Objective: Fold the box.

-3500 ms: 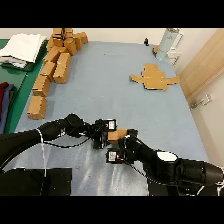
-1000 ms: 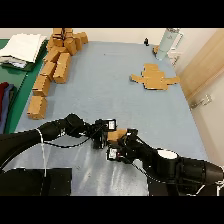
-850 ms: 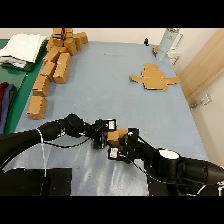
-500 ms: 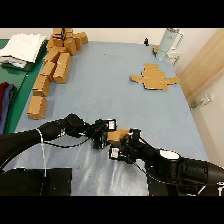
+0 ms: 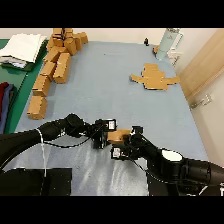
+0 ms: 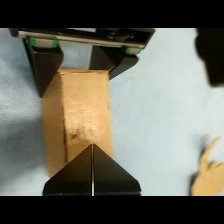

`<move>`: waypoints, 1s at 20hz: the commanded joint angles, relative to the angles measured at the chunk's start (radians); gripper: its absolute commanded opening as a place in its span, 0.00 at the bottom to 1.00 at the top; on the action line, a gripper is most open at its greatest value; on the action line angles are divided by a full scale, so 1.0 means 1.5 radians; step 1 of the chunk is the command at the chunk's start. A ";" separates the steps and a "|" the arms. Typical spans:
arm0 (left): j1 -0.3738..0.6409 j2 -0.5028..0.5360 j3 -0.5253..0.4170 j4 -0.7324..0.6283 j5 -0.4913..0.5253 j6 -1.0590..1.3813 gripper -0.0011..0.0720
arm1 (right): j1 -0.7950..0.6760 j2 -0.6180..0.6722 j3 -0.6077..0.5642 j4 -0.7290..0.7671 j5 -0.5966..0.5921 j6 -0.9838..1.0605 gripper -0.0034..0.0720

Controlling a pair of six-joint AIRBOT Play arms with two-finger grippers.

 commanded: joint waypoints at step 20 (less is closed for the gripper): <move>0.000 0.000 0.001 0.000 0.001 0.000 0.73 | 0.087 -0.001 -0.098 -0.240 0.051 0.234 0.05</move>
